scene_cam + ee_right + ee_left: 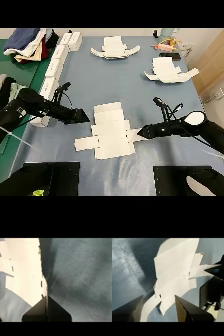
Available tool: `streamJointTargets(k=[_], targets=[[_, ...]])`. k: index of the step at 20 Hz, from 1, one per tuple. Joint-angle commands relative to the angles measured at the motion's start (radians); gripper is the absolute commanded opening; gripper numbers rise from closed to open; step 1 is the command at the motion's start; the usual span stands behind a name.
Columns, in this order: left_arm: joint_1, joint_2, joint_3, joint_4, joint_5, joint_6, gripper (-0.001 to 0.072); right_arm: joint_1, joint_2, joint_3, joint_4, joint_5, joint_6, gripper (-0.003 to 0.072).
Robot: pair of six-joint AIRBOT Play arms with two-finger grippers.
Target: Fold the box.
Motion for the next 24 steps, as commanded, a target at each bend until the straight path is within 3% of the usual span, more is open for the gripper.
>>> streamJointTargets(k=[1, 5, 11, 12, 13, 14, 17, 22, 24], targets=[[0.007, -0.094, 0.001, -0.112, 0.017, 0.185, 0.0592, 0.079, 0.034, -0.011, -0.008, -0.084, -0.007, 0.0005], [0.006, -0.255, 0.01, -0.29, 0.042, 0.443, 0.0592, 0.089, 0.021, -0.013, -0.007, -0.086, -0.005, 0.0005], [0.006, -0.461, 0.118, -0.31, -0.053, 0.553, 0.0591, 0.089, 0.021, -0.013, -0.019, -0.082, 0.036, 0.0005], [0.006, -0.472, 0.128, -0.311, -0.085, 0.573, 0.0554, 0.089, 0.021, -0.013, -0.028, -0.082, 0.043, 0.0005], [0.006, -0.477, 0.134, -0.311, -0.121, 0.602, 0.0359, 0.089, 0.021, -0.013, -0.038, -0.083, 0.053, 0.0005], [0.006, -0.476, 0.134, -0.31, -0.148, 0.644, 0.0291, 0.089, 0.021, -0.013, -0.045, -0.082, 0.057, 0.0005], [-0.025, -0.476, 0.134, -0.301, -0.192, 0.661, 0.0289, 0.089, 0.021, -0.013, -0.048, -0.087, 0.06, 0.0005], [-0.092, -0.476, 0.134, -0.28, -0.125, 0.677, 0.0286, 0.089, 0.021, -0.013, -0.049, -0.094, 0.064, 0.0005], [-0.091, -0.476, 0.14, -0.276, -0.118, 0.691, 0.0017, 0.089, 0.021, -0.013, -0.049, -0.093, 0.064, 0.0005]])
